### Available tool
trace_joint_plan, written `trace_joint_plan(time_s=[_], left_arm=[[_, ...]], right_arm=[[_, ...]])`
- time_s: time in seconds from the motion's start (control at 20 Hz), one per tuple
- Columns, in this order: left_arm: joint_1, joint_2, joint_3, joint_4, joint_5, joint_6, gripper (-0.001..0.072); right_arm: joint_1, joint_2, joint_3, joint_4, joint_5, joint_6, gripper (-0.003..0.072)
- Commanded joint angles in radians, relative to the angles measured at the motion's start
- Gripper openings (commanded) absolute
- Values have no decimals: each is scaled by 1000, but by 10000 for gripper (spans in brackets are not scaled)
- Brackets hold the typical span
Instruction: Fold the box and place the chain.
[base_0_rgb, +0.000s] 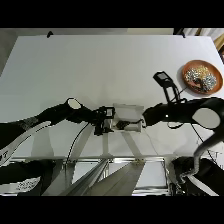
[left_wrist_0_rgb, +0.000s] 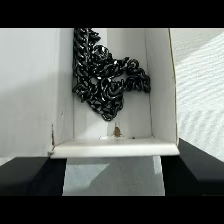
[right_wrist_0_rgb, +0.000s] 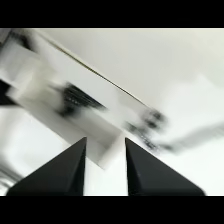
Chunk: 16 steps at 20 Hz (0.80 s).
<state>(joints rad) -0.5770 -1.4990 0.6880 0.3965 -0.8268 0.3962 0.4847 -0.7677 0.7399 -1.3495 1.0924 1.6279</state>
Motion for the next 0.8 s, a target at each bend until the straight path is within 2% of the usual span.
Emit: trace_joint_plan(time_s=[0.0,0.2,0.45,0.6,0.65,0.75], left_arm=[[0,0,0,0,0,0,31],[0,0,0,0,0,0,31],[0,0,0,0,0,0,31],[0,0,0,0,0,0,31],[0,0,0,0,0,0,31],[0,0,0,0,0,0,31]], right_arm=[[-89,76,3,-166,182,26,170],[-99,61,-13,-139,126,11,172],[-99,-19,-157,-94,12,-277,173],[-99,-87,-205,-69,-31,-297,184],[-99,-113,-205,-58,-55,-293,211],[-99,-161,-205,-40,-117,-290,381]])
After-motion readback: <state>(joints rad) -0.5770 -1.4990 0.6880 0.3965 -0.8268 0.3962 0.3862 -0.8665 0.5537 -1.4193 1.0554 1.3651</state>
